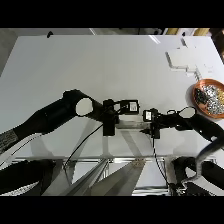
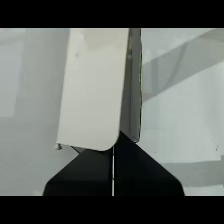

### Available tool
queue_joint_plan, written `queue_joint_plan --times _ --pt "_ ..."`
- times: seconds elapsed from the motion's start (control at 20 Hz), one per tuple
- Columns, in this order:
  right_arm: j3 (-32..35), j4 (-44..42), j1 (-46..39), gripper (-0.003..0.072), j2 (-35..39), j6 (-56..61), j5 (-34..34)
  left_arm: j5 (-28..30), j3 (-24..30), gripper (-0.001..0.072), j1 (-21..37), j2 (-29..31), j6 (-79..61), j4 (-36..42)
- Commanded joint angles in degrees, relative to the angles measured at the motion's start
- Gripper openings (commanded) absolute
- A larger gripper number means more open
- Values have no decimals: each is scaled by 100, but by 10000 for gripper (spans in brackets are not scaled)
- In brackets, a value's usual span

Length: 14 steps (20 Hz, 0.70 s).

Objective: Fold the box and place the chain.

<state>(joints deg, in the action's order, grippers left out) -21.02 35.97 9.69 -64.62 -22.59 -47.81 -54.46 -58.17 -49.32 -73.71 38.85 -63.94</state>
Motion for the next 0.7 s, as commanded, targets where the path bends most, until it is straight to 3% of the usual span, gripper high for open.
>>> queue_joint_plan --times 0.0,0.2,0.45,0.65 --pt "-4 0 0 403 -2 2 4 175 -4 13 -46 -28 365 -42" --pt "-4 0 0 403 -2 2 4 -173 -4 163 61 72 407 22" --pt "-4 0 0 403 -2 2 4 262 -4 127 -127 76 297 914" --pt "-4 0 0 403 -2 2 4 1331 -4 128 -116 68 345 901"
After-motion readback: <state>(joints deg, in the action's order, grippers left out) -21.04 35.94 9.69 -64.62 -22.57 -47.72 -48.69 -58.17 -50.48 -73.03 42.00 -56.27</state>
